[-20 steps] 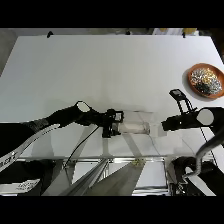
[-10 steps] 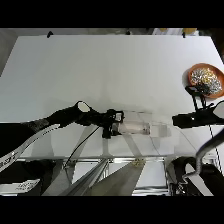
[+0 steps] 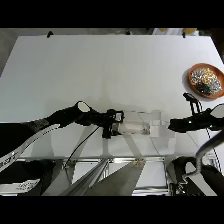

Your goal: Fold the box and place the chain.

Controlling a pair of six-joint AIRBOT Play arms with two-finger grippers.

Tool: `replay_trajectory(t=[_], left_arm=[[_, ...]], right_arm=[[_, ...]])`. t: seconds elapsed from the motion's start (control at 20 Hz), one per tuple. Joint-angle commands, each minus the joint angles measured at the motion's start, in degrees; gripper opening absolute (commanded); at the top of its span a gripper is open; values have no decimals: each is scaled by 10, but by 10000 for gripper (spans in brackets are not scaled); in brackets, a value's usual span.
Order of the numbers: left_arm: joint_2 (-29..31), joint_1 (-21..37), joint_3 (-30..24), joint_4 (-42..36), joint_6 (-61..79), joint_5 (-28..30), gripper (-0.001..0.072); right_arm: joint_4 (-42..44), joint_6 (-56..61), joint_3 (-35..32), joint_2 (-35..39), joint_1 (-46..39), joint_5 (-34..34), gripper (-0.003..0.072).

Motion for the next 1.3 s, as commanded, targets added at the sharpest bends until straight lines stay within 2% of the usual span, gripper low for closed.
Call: replay_trajectory(t=[0.0, 0.35, 0.8, 0.9, 0.95, 1.05, 1.15, 1.25], left_arm=[[0, 0, 0, 0, 0, 0, 314], [0, 0, 0, 0, 0, 0, 314], [0, 0, 0, 0, 0, 0, 314], [0, 0, 0, 0, 0, 0, 314], [0, 0, 0, 0, 0, 0, 314], [0, 0, 0, 0, 0, 0, 314], [0, 0, 0, 0, 0, 0, 314], [0, 0, 0, 0, 0, 0, 314]], right_arm=[[56, -30, -30, -9, 21, -29, 19], [28, -10, -41, -12, 30, -63, 19], [136, -19, -45, -37, 83, -52, 28], [151, -28, -45, -27, 83, -41, 110], [152, -28, -45, -16, 83, -37, 114], [152, -27, -45, 13, 83, -32, 174], [155, -27, -45, 42, 83, -24, 183], [155, -25, -45, 54, 83, -8, 263]])
